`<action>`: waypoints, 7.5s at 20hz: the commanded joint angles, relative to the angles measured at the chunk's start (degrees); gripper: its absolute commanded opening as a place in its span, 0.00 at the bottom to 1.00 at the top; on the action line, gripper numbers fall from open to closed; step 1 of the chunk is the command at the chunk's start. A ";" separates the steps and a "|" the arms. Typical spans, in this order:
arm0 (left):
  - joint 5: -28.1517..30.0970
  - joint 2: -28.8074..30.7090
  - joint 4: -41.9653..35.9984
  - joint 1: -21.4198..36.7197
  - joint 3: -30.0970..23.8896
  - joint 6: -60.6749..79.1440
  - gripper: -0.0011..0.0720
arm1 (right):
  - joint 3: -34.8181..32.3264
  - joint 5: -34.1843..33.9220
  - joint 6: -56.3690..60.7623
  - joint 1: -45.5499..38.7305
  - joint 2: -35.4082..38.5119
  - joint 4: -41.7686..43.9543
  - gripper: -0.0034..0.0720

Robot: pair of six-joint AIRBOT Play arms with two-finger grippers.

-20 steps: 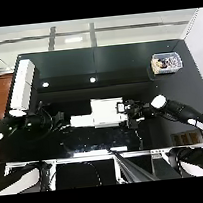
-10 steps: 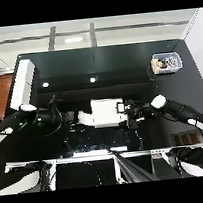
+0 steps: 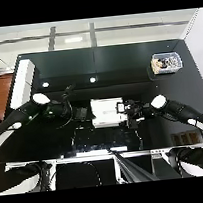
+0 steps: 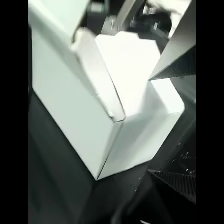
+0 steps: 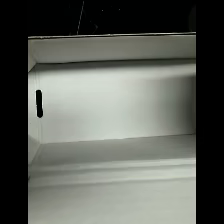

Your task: Fold the box and place the chain.

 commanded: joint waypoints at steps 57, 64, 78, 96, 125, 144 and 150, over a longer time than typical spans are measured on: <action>-6.43 -11.61 50.60 -27.36 23.98 -71.52 0.04 | 0.02 0.02 0.00 0.02 0.02 0.02 0.10; -6.10 -11.61 50.36 -27.34 23.98 -71.25 0.04 | 0.61 1.66 7.91 -0.09 0.70 -1.29 0.99; -6.29 -11.58 50.34 -27.34 24.00 -71.23 0.04 | 1.25 5.29 10.45 -1.88 8.72 -7.89 0.36; -5.86 -11.58 50.36 -27.34 24.00 -71.28 0.04 | 1.25 4.57 16.55 -0.26 3.91 1.49 0.30; -6.12 -11.58 50.34 -27.34 24.00 -71.28 0.04 | 0.59 30.93 62.69 -26.51 0.98 10.19 0.75; -6.12 -11.58 50.34 -27.34 24.00 -71.28 0.04 | 14.45 18.51 103.10 1.22 0.79 -22.36 0.50; -6.10 -11.58 50.36 -27.34 23.98 -71.28 0.04 | 21.42 20.83 122.40 9.25 -4.42 -37.38 0.38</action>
